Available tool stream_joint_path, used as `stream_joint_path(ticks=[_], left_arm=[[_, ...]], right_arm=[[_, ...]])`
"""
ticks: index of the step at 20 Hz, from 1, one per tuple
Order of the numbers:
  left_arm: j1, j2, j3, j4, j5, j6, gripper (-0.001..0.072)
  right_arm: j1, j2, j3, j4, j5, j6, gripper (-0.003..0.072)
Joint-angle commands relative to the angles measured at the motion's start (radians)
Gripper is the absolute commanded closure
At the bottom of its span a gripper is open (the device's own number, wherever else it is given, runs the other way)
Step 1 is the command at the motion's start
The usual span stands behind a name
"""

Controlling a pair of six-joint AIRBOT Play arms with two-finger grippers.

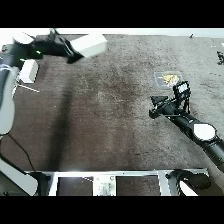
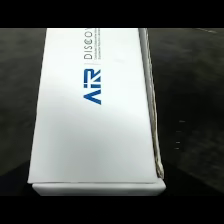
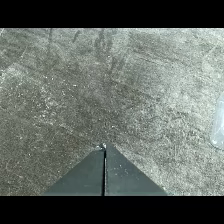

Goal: Fold the box and place the chain.

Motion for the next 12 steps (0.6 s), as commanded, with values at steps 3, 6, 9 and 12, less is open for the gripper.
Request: stream_joint_path(ticks=[3,6,9,12], left_arm=[[0.116,0.232,-0.108,0.269,0.257,-0.349,0.0704],[0.209,0.376,-0.298,0.280,0.299,-0.393,0.0704],[0.335,0.529,-0.557,0.280,0.322,-0.381,0.0704],[0.466,0.674,-0.829,0.279,0.425,-0.381,0.0704]], right_arm=[[0.000,0.001,0.000,0.000,-0.001,0.000,0.0678],[0.000,0.001,0.000,0.000,-0.001,0.000,0.0678],[0.000,0.001,-0.001,0.000,-0.001,0.000,0.0678],[0.000,0.001,-0.001,0.000,-0.001,0.000,0.0678]])
